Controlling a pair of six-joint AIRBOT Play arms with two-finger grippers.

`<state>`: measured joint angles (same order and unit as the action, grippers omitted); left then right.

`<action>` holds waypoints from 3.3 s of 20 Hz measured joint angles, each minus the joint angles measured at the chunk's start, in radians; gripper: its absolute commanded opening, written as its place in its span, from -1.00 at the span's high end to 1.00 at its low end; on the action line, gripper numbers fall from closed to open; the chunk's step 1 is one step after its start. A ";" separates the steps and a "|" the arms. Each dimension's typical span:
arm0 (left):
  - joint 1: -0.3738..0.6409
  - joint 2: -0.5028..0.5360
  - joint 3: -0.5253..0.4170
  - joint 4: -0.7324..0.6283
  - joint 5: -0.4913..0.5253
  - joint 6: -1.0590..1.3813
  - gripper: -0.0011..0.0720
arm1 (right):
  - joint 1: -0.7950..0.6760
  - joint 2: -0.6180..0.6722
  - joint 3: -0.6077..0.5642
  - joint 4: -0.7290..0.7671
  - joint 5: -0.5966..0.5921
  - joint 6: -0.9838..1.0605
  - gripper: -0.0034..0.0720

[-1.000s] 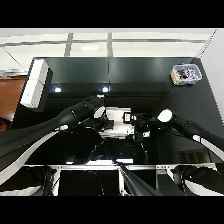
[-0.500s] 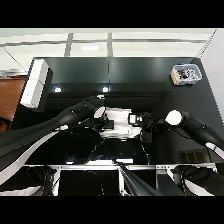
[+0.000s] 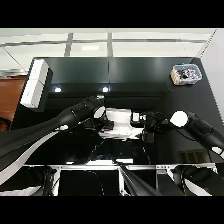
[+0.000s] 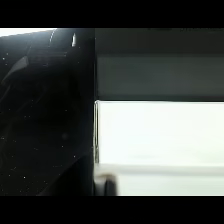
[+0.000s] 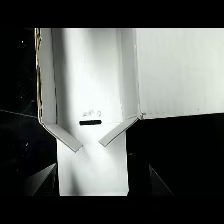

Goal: Fold the box and place the chain.

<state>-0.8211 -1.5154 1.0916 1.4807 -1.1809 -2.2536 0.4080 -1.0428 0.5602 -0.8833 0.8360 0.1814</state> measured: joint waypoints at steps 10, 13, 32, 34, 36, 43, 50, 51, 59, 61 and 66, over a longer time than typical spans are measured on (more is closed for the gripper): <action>0.000 0.000 0.000 0.003 0.000 0.001 0.90 | 0.000 -0.046 -0.003 0.084 -0.010 -0.051 -0.18; 0.000 0.000 0.000 0.003 0.001 0.001 0.90 | 0.000 -0.057 -0.003 0.128 -0.019 -0.077 -0.18; 0.000 0.000 0.000 0.003 0.001 0.001 0.90 | 0.077 -0.141 -0.003 0.289 -0.116 -0.114 0.28; 0.000 0.000 0.000 0.003 0.001 0.000 0.90 | 0.082 -0.145 -0.003 0.290 -0.124 -0.114 0.28; 0.000 0.000 0.000 0.003 0.001 0.000 0.90 | 0.084 -0.146 -0.003 0.292 -0.128 -0.114 -0.26; 0.000 0.000 0.000 0.004 0.003 0.000 0.90 | 0.085 -0.148 -0.003 0.295 -0.154 -0.111 0.42; 0.000 0.000 0.000 0.003 0.003 0.001 0.90 | 0.085 -0.148 -0.003 0.298 -0.146 -0.110 -0.20; 0.000 0.000 0.000 0.003 0.003 0.000 0.90 | 0.085 -0.148 -0.003 0.298 -0.146 -0.110 0.12; 0.000 0.000 0.000 0.000 0.003 0.003 0.90 | 0.022 -0.090 0.010 0.227 -0.009 0.145 0.87; 0.000 0.000 0.000 0.000 0.003 0.003 0.90 | -0.038 -0.045 0.032 0.153 0.084 0.333 0.87; 0.000 0.000 0.000 0.001 0.002 0.001 0.90 | -0.274 0.081 0.087 -0.018 0.333 0.671 0.87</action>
<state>-0.8207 -1.5154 1.0916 1.4818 -1.1786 -2.2524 0.1345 -0.9619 0.6476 -0.9012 1.1694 0.8524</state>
